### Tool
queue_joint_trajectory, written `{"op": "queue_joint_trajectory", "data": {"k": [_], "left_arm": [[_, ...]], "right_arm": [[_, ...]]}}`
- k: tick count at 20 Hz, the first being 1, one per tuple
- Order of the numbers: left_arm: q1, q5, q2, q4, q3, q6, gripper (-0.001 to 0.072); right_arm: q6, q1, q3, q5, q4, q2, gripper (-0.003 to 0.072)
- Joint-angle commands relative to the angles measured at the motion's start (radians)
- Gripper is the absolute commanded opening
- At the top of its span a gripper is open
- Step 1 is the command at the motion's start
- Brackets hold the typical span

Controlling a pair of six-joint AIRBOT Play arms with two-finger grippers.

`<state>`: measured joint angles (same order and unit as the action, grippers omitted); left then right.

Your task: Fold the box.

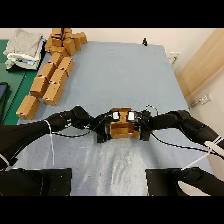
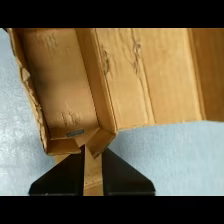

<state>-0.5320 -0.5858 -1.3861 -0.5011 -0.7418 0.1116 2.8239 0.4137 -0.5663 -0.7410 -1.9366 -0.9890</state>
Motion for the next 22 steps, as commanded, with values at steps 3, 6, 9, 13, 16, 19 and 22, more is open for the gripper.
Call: {"op": "queue_joint_trajectory", "data": {"k": [3,6,9,13,16,19,22], "left_arm": [[0.000,0.000,0.000,0.000,-0.001,0.000,0.0422],[0.000,0.000,0.000,0.000,-0.001,0.000,0.0422],[0.000,0.000,0.000,0.000,-0.001,0.000,0.0422],[0.000,0.000,0.000,0.000,-0.001,0.000,0.0422],[0.000,0.000,0.000,0.000,-0.001,0.000,0.0422],[0.000,0.000,0.000,0.000,-0.001,0.000,0.0422],[0.000,0.000,0.000,0.000,-0.001,0.000,0.0422]], "right_arm": [[0.075,0.011,0.000,0.001,-0.070,-0.007,0.0137],[0.076,0.032,0.000,0.012,-0.078,-0.028,0.0122],[0.076,0.053,0.000,0.040,-0.081,-0.045,0.0122],[0.076,0.055,0.000,0.040,-0.080,-0.046,0.0453],[0.076,0.055,0.001,0.031,-0.080,-0.046,0.0487],[0.075,0.055,0.001,0.029,-0.080,-0.045,0.0486],[-0.076,0.053,0.000,0.008,0.003,-0.022,0.0316]]}}
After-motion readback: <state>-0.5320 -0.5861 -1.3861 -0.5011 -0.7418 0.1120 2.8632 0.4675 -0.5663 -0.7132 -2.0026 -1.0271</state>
